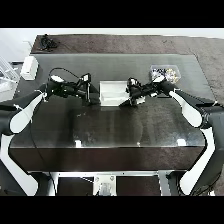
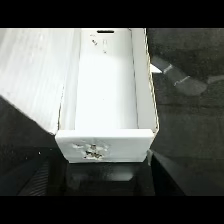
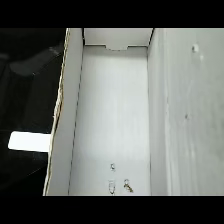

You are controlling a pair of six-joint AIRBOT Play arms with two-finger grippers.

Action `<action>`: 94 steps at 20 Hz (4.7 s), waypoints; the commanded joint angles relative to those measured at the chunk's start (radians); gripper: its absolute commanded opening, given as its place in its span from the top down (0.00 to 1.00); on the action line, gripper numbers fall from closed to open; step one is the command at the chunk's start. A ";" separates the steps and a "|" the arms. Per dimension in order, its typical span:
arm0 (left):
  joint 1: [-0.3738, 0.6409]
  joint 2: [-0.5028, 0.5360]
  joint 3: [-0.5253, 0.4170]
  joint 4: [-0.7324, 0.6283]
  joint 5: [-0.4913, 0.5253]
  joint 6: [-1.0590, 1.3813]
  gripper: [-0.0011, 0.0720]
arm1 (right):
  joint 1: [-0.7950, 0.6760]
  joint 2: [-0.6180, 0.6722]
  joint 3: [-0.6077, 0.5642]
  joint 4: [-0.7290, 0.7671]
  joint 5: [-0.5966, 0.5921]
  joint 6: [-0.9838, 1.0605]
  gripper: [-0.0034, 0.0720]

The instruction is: Fold the box and place the chain.

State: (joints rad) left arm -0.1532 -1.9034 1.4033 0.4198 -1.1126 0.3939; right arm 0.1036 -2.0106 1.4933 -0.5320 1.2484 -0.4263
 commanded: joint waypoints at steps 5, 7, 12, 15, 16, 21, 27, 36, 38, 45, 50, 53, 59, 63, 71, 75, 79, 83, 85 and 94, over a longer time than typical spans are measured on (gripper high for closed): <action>0.001 -0.001 0.000 -0.008 0.019 0.026 0.00 | 0.001 -0.001 0.000 0.000 0.002 -0.001 0.20; 0.001 -0.001 0.000 -0.008 0.025 0.026 0.00 | 0.001 -0.001 0.000 0.000 0.002 -0.001 0.20; -0.001 -0.002 -0.001 -0.009 0.010 0.027 0.00 | 0.001 -0.001 0.000 0.000 0.002 0.000 0.20; 0.000 -0.002 -0.001 -0.008 0.004 0.034 0.00 | 0.001 -0.001 0.000 0.000 0.002 -0.001 0.21; 0.000 -0.002 -0.001 -0.008 0.004 0.034 0.00 | 0.001 -0.001 0.000 0.000 0.002 -0.001 0.20; 0.000 -0.002 -0.001 -0.005 -0.026 0.036 0.00 | 0.001 -0.001 0.000 0.000 0.002 0.000 0.20; 0.000 -0.003 -0.002 -0.029 -0.020 0.079 0.00 | 0.001 -0.001 0.000 0.000 0.002 -0.001 0.20; -0.014 -0.063 -0.002 -0.093 0.013 0.079 0.00 | 0.001 -0.001 0.000 0.000 0.002 -0.001 0.21; -0.019 -0.063 -0.002 -0.109 0.009 0.086 0.00 | 0.001 -0.001 0.000 0.000 0.002 -0.001 0.20; -0.023 -0.073 0.001 -0.126 0.048 0.089 0.00 | 0.001 -0.001 0.000 0.000 0.002 -0.001 0.20; -0.026 -0.108 0.026 -0.167 0.030 0.108 0.00 | 0.001 -0.001 0.000 0.000 0.002 0.000 0.20; -0.027 -0.110 0.026 -0.174 0.031 0.116 0.00 | 0.001 -0.001 0.000 0.000 0.002 -0.001 0.21; -0.028 -0.113 0.026 -0.192 0.019 0.126 0.00 | 0.001 -0.001 0.000 0.000 0.002 -0.001 0.20; -0.035 -0.113 0.026 -0.192 0.039 0.131 0.00 | 0.001 -0.001 0.000 0.000 0.002 -0.001 0.20; -0.040 -0.114 0.025 -0.192 0.056 0.102 0.02 | 0.001 -0.001 0.000 0.000 0.002 -0.001 0.20; -0.040 -0.114 0.025 -0.175 0.080 0.077 0.03 | 0.001 -0.001 0.000 0.000 0.002 -0.001 0.20; -0.047 -0.114 0.025 -0.149 0.088 0.083 0.09 | 0.001 -0.001 0.000 0.000 0.002 -0.001 0.20; -0.059 -0.114 0.025 -0.133 0.099 0.125 0.09 | 0.001 -0.001 0.000 0.000 0.002 -0.001 0.20; -0.064 -0.114 0.025 -0.133 0.102 0.143 0.09 | 0.001 -0.001 0.000 0.000 0.002 0.000 0.20; -0.064 -0.114 0.025 -0.166 0.098 0.165 0.60 | 0.001 -0.001 0.000 0.000 0.002 0.000 0.20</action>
State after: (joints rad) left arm -0.2173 -2.0163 1.4281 0.2680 -1.0142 0.5594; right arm 0.1036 -2.0106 1.4940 -0.5335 1.2518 -0.4294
